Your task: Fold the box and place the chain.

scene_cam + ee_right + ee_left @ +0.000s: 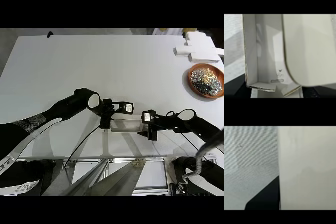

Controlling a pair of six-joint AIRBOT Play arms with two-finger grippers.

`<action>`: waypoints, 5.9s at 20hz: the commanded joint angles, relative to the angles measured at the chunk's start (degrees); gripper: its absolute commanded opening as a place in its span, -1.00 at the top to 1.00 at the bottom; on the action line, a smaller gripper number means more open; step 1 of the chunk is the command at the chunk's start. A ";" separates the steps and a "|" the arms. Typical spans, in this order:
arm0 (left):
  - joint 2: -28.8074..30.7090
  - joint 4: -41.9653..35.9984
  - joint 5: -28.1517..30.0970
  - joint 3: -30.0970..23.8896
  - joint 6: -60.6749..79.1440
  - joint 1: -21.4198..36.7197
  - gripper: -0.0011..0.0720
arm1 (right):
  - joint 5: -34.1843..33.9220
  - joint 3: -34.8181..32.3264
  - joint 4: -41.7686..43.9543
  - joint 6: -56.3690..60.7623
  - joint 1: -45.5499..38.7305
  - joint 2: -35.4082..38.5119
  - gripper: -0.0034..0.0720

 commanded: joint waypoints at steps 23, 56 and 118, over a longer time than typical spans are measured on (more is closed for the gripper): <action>0.00 -0.02 0.07 0.04 -0.02 -0.04 0.93 | -1.36 0.02 0.11 -1.44 0.04 -2.32 0.07; 17.81 -2.01 -14.97 -0.15 -12.31 -3.93 0.95 | -1.31 0.02 0.09 -1.44 0.04 -2.32 0.07; 13.97 -11.54 13.84 -19.45 10.54 3.34 -0.10 | -1.33 0.02 0.07 -1.44 0.04 -2.32 0.07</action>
